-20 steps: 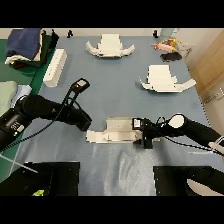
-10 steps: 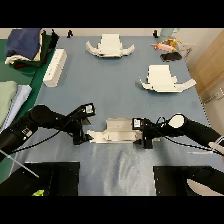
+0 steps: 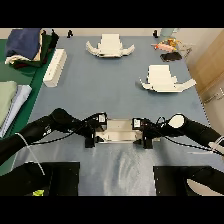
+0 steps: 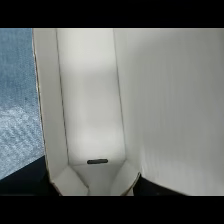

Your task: Fold the box.

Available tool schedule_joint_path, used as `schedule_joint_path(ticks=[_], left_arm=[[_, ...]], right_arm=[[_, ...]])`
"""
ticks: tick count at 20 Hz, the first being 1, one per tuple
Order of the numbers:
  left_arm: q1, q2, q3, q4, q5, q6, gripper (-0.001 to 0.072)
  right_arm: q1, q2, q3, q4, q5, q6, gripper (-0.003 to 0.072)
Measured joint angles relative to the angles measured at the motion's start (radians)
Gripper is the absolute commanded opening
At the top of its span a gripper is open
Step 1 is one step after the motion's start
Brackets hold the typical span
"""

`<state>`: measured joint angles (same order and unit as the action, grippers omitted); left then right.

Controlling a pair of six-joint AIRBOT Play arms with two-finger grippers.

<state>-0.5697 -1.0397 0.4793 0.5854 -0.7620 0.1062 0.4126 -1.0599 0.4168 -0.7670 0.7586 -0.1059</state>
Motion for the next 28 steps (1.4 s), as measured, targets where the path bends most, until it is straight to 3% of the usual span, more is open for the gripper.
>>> schedule_joint_path(ticks=[1, 10, 11, 12, 13, 14, 17, 18, 19, 20, 21, 24, 28], left_arm=[[-0.007, -0.009, 0.000, -0.008, 0.010, 0.008, 0.0218], [-0.049, -0.058, 0.001, -0.148, 0.068, 0.119, 0.0220], [-0.055, -0.066, 0.001, -0.159, 0.072, 0.126, 0.0252], [-0.062, -0.072, 0.000, -0.169, 0.075, 0.132, 0.0466], [-0.068, -0.077, 0.001, -0.179, 0.080, 0.135, 0.0633], [-0.072, -0.080, 0.001, -0.187, 0.085, 0.138, 0.0673], [-0.079, -0.085, 0.001, -0.196, 0.087, 0.119, 0.0673], [-0.080, -0.086, 0.001, -0.196, 0.087, 0.104, 0.0652], [-0.081, -0.086, 0.001, -0.191, 0.090, 0.082, 0.0526], [-0.082, -0.084, 0.001, -0.179, 0.092, 0.053, 0.0209], [-0.083, -0.079, 0.001, -0.154, 0.091, 0.018, 0.0018], [-0.083, -0.029, 0.000, -0.041, 0.092, -0.169, 0.0017], [-0.083, 0.120, 0.000, 0.166, 0.077, -0.545, 0.0017]], right_arm=[[0.000, 0.000, 0.000, 0.000, 0.000, 0.000, 0.0504], [0.000, 0.000, 0.000, 0.000, 0.000, 0.000, 0.0504], [0.000, 0.000, 0.000, 0.000, 0.000, 0.000, 0.0504], [0.000, 0.000, 0.000, 0.000, 0.000, 0.000, 0.0504], [0.000, 0.000, 0.000, 0.000, 0.000, -0.001, 0.0504], [0.000, 0.000, 0.000, 0.000, 0.000, -0.002, 0.0504], [0.000, 0.000, 0.000, 0.000, 0.000, -0.002, 0.0505], [0.000, 0.000, 0.000, 0.000, 0.000, -0.002, 0.0504], [0.000, 0.000, 0.000, 0.000, 0.000, -0.002, 0.0504], [0.000, 0.000, 0.000, 0.000, 0.000, -0.001, 0.0504], [0.000, 0.000, 0.000, 0.000, 0.000, 0.000, 0.0504], [0.000, 0.000, 0.000, 0.000, 0.000, 0.001, 0.0504], [0.000, 0.000, 0.000, 0.000, 0.000, 0.000, 0.0505]])
